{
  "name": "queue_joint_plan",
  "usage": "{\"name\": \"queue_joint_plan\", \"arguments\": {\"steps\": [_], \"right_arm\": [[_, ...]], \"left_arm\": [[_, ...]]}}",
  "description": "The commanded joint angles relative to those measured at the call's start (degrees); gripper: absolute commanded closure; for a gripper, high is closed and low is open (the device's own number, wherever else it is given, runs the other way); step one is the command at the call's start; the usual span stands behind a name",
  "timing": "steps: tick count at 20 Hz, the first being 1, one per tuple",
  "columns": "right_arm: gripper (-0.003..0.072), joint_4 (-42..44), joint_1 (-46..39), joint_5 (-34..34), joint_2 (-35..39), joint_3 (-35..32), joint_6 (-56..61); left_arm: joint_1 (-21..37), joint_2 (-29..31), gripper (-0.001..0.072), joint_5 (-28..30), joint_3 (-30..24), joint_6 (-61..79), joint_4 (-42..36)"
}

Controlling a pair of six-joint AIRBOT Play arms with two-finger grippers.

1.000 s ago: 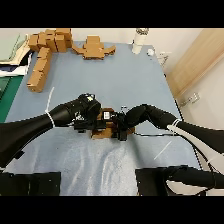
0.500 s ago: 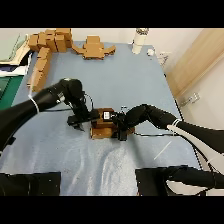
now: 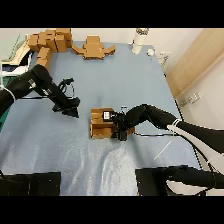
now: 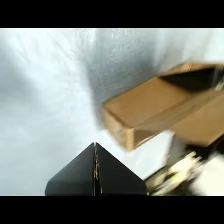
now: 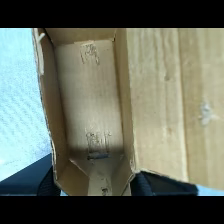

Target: Fold the box.

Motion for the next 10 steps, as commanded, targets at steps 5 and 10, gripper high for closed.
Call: {"name": "queue_joint_plan", "arguments": {"steps": [5,10], "right_arm": [[0.0173,0.0,0.0,0.0,0.0,0.0,0.0],[0.0173,0.0,0.0,0.0,0.0,0.0,0.0]], "left_arm": [[1.0,5.2,0.07,8.9,-12.6,40.6,-0.5],[-1.3,15.1,0.0698,26.7,-27.1,65.2,-13.0]]}}
